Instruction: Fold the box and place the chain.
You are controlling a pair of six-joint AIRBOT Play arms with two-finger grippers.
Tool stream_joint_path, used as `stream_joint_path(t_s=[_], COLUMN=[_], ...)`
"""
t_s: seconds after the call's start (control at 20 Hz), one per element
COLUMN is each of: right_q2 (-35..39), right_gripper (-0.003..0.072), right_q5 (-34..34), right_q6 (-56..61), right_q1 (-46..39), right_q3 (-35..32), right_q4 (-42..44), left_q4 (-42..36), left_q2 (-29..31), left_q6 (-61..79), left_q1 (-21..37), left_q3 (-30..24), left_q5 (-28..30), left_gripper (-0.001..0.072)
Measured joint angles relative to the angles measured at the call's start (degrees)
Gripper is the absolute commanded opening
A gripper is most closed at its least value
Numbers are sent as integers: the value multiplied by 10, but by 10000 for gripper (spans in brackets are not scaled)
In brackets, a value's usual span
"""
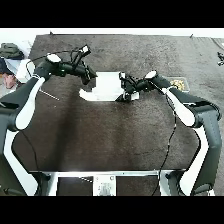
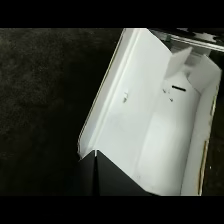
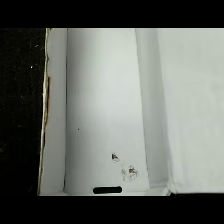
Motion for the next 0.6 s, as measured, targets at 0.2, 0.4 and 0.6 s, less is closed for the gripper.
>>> stream_joint_path(t_s=[0.2,0.4,0.6], right_q2=[0,0,0], right_gripper=[210,210,210], right_q5=[0,0,0], right_q6=[0,1,1], right_q1=[0,0,0], right_q3=[0,0,0], right_q4=[0,0,0], left_q4=[83,143,177], left_q2=[13,15,16], left_q6=[23,45,66], left_q1=[0,-12,-33], left_q3=[0,-17,-44], left_q5=[-65,-58,-28], left_gripper=[705,706,706])
